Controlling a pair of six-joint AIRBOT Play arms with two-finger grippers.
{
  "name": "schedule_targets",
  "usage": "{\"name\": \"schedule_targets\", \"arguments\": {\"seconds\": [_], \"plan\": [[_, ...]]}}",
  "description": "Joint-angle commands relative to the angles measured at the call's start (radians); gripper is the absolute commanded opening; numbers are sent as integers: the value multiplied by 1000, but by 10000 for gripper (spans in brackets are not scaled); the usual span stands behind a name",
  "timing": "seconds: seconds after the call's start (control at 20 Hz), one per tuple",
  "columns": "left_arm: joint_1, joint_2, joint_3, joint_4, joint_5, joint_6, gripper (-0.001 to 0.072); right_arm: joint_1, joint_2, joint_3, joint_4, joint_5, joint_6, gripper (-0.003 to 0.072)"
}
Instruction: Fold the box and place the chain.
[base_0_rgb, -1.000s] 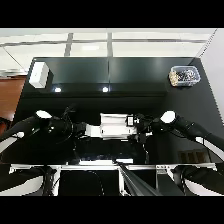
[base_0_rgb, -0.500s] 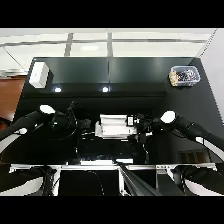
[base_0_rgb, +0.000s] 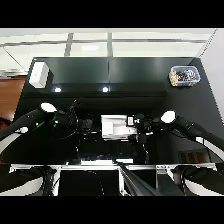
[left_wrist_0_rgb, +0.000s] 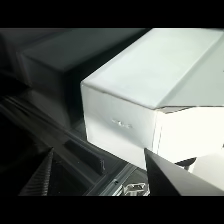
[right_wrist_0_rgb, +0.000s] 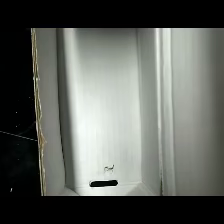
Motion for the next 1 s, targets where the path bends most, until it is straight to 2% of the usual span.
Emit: {"name": "schedule_targets", "arguments": {"seconds": [0.0, 0.3, 0.45, 0.7, 0.85, 0.95], "plan": [[-35, 0, 32, 0, -11, -10, 636, 1, -1, 0, 2, -2, 2, 236], [18, 0, 97, 208, -140, -90, 628, 1, -1, 0, 2, -2, 2, 236], [51, 0, 100, 214, -154, -111, 628, 1, -1, 0, 2, -2, 2, 236], [-29, 0, 100, 184, -75, -111, 618, 1, -1, 0, 2, -2, 2, 236], [-88, 0, 101, 100, -24, -110, 500, 1, -1, 0, 2, -2, 2, 236], [-117, 0, 111, 106, 7, -135, 499, 1, -1, 0, 2, -2, 2, 236]]}}
